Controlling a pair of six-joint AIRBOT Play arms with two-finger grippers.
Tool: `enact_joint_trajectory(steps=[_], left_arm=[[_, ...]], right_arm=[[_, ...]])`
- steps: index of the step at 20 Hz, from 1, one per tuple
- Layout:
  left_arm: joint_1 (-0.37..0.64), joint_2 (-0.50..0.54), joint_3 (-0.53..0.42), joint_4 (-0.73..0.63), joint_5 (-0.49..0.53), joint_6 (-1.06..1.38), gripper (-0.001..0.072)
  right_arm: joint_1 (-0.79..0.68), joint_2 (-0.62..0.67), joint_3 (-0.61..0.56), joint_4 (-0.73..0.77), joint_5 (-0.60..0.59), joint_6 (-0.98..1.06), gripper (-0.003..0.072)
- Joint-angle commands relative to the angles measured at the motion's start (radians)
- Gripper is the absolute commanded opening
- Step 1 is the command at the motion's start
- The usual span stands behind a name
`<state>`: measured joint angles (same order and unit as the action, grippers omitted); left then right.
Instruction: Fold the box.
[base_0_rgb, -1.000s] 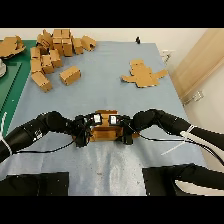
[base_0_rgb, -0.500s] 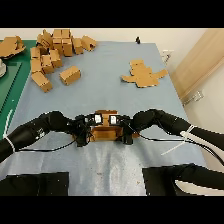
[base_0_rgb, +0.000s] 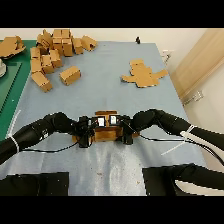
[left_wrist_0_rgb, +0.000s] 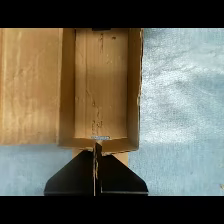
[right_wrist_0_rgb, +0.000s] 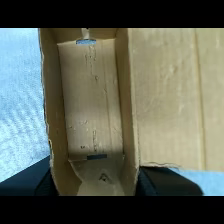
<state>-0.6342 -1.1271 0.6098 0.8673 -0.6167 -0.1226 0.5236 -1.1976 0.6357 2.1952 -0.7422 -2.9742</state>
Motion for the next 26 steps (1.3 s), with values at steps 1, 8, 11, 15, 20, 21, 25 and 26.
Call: enact_joint_trajectory(steps=[1,8,11,15,20,21,25,26], left_arm=[[-0.002,-0.002,0.001,-0.029,0.035,0.003,0.0029],[-0.002,-0.002,0.001,-0.046,0.049,0.003,0.0012],[-0.002,-0.002,0.001,-0.057,0.049,0.004,0.0012],[-0.002,-0.002,0.001,-0.061,0.047,0.003,0.011],[-0.002,-0.002,0.001,-0.087,0.047,0.003,0.0351],[-0.002,-0.002,0.001,-0.087,0.046,0.003,0.0351],[-0.002,-0.002,0.001,-0.112,0.061,0.003,0.0339],[-0.002,-0.002,0.001,-0.124,0.067,0.004,0.0109]], right_arm=[[0.0,0.0,0.0,0.0,0.0,0.0,0.0598],[0.0,0.0,0.0,0.0,0.0,0.0,0.0597],[0.0,0.0,0.0,0.0,0.0,0.0,0.0598],[0.0,0.0,0.0,0.0,0.0,0.0,0.0598],[0.0,0.0,0.0,0.0,0.0,0.0,0.0597],[0.0,0.0,0.0,0.0,0.0,0.0,0.0597],[0.0,0.0,0.0,0.0,0.0,0.0,0.0598],[0.0,0.0,0.0,0.0,0.0,0.0,0.0598]])
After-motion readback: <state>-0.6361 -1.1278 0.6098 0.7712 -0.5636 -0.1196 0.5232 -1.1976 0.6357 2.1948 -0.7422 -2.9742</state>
